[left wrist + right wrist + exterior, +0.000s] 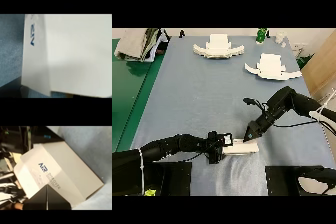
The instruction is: Fold the box.
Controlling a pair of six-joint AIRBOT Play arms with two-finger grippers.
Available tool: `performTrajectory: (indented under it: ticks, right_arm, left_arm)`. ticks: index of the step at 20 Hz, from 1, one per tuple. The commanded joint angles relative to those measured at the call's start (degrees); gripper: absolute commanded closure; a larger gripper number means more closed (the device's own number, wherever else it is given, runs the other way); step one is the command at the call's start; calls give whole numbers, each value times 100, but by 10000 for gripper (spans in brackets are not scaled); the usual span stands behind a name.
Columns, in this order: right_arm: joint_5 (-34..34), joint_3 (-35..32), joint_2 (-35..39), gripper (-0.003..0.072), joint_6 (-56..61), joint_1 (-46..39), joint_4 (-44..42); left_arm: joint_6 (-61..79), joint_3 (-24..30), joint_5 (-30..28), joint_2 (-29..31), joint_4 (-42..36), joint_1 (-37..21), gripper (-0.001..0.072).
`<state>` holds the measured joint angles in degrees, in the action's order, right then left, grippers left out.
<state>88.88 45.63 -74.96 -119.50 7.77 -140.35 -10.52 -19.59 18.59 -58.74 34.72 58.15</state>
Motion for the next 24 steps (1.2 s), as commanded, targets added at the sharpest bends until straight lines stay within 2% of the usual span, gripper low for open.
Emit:
performTrajectory:
  ticks: [1,7,9,15,20,21,22,23,24]
  right_arm:
    - [-505,-278,553,684,-199,494,581]
    - [-2640,-855,1725,684,-446,1423,1137]
    - [-3134,-981,2144,684,-448,1746,1392]
    - [-4232,-1563,3512,684,-437,3259,2844]
    - [-4511,-1897,3845,669,-448,4118,3904]
    - [-4527,-1895,3821,538,-479,4221,4054]
    - [-4540,-1893,3781,335,-590,4277,4177]
    - [-4555,-1893,3727,222,-774,4284,4201]
    - [-4559,-1893,3665,217,-953,4282,4203]
  left_arm:
    - [-2,2,-2,4,0,-2,260]
    - [0,2,-2,4,0,-2,260]
    - [-2,2,0,4,0,-2,260]
    - [0,2,0,4,0,-2,260]
    - [0,2,-2,4,0,-2,261]
    - [0,2,-2,4,0,-2,260]
    - [0,2,-2,4,0,-2,260]
    - [0,2,-2,4,0,-2,261]
    - [0,2,-2,4,0,-2,261]
